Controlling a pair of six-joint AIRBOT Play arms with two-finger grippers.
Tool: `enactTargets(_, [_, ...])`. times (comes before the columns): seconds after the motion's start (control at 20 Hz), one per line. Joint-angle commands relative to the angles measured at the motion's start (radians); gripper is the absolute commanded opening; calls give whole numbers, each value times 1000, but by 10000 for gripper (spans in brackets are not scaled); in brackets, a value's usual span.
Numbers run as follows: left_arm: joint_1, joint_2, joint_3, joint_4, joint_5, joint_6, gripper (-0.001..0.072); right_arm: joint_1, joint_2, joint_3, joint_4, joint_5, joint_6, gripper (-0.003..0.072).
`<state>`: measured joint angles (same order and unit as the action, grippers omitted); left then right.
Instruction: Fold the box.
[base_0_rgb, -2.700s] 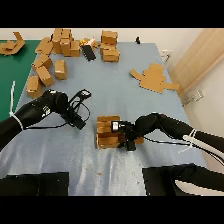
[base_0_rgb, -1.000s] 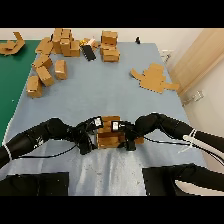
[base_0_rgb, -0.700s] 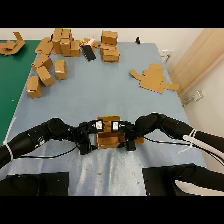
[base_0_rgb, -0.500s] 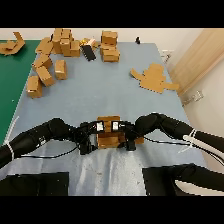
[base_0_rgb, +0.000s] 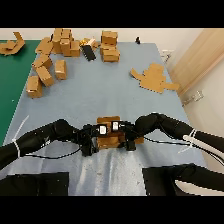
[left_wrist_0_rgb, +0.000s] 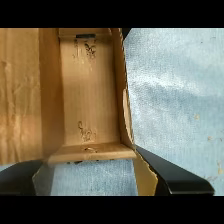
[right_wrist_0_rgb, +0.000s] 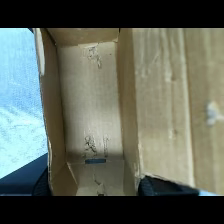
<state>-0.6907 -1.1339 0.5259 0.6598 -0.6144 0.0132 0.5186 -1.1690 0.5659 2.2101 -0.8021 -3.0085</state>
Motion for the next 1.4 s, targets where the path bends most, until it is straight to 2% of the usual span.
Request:
enactTargets(0.0, [-2, -14, 5, -18, 18, 2, 720, 0, 0, 0, 0, 0, 0, 582])
enactTargets(1.15, [-2, -89, 16, -37, 40, 2, 717, 0, 0, 0, 0, 0, 0, 582])
enactTargets(1.2, [-2, -89, 16, -36, 40, 2, 606, 0, 0, 0, 0, 0, 0, 582])
enactTargets(1.35, [-2, -89, 16, -36, 40, 2, 606, 0, 0, 0, 0, 0, 0, 582])
